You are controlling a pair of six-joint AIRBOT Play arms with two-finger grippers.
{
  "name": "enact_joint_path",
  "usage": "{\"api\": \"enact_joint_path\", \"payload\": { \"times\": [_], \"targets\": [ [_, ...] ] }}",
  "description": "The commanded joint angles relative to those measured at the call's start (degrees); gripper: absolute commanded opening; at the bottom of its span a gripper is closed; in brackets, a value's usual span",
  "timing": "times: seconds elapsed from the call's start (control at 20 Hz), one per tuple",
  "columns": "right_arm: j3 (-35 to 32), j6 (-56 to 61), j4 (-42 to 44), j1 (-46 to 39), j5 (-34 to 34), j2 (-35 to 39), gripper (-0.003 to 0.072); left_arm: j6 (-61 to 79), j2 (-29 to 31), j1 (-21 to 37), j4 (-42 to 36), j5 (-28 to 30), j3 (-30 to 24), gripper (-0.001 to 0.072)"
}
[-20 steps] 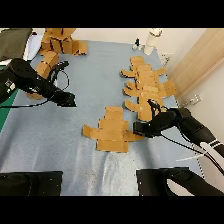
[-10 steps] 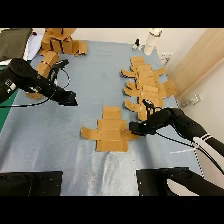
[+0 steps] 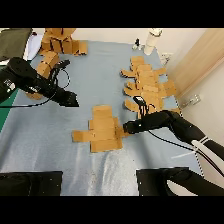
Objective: Fold the box.
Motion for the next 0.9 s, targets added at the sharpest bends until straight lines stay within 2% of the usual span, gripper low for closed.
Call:
{"api": "enact_joint_path", "payload": {
  "times": [0.0,0.3,0.35,0.4,0.45,0.65,0.85],
  "targets": [
    [-2.4,-5.6,0.8,3.5,4.5,3.3,0.0004,0.1,0.1,0.0,-0.7,-1.5,0.1,0.0013],
    [-9.0,-5.6,0.3,3.9,6.5,12.3,0.0004,2.9,-0.2,0.1,-0.1,-1.9,-0.7,0.0015],
    [-9.7,-5.6,0.3,4.0,6.4,12.5,0.0004,4.0,-1.1,0.1,-0.2,-1.9,-1.0,0.006],
    [-10.1,-5.6,0.3,4.0,6.4,12.5,0.0005,4.2,-2.1,0.1,-0.2,-1.4,-1.2,0.0372],
    [-10.2,-5.6,0.3,4.0,6.4,12.5,0.0004,4.2,-3.6,0.1,-0.5,-0.2,-1.1,0.0535],
    [-10.2,-5.6,0.3,4.0,6.6,12.5,0.0004,5.0,-10.6,0.1,-2.2,2.1,-1.1,0.0537],
    [-10.2,-5.6,0.2,4.0,6.6,12.5,0.0005,9.2,-18.0,0.0,-10.8,2.1,-0.7,0.0536]
  ]
}}
